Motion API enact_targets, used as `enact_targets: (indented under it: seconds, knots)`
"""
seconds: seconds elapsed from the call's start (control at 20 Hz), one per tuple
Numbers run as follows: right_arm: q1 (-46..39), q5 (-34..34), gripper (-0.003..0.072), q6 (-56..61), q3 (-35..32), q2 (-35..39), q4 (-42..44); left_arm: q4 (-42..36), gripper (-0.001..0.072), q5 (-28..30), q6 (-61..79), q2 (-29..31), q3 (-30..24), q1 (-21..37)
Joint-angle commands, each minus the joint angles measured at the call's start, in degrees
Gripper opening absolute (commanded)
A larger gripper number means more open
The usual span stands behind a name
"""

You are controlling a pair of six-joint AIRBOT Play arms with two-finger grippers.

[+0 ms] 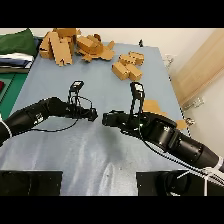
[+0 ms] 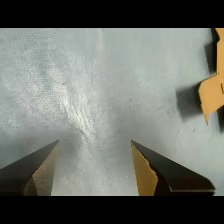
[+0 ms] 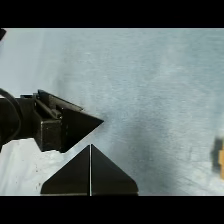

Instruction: Fold the box.

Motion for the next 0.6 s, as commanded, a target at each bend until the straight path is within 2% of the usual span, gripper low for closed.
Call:
enact_targets:
  seconds: [0.0, 0.1, 0.15, 0.25, 0.4, 0.45, 0.55]
  knots:
    - [-0.09, -2.47, 0.0004, 0.59, 0.04, -2.25, 0.15, -3.82, 0.0701, 3.91, 0.00, 0.02, 0.04, 0.00]
    - [-2.05, -2.14, 0.0004, 0.59, 0.20, -2.43, -2.32, -4.15, 0.0702, 4.46, 0.00, 0.02, 0.04, 0.00]
    - [-4.42, 0.17, 0.0003, 0.44, 1.01, -2.03, -2.95, -4.13, 0.0701, 4.48, 0.00, 0.02, 0.04, 0.11]
    - [-12.07, 11.10, 0.0002, -4.13, 4.17, -0.68, -3.41, -4.11, 0.0701, 4.57, 0.00, 0.02, 0.04, 0.13]
    - [-27.04, 33.35, 0.0002, -14.93, 10.40, 1.40, -6.80, -4.04, 0.0700, 4.68, 0.02, 0.02, 0.04, 0.81]
    - [-31.56, 37.97, 0.0002, -17.05, 11.78, 2.08, -9.38, -4.02, 0.0700, 4.66, 0.02, 0.02, 0.04, 1.27]
    - [-41.90, 40.37, 0.0002, -26.58, 13.11, 3.39, -12.26, -3.85, 0.0700, 4.33, 0.04, 0.02, 0.04, 2.54]
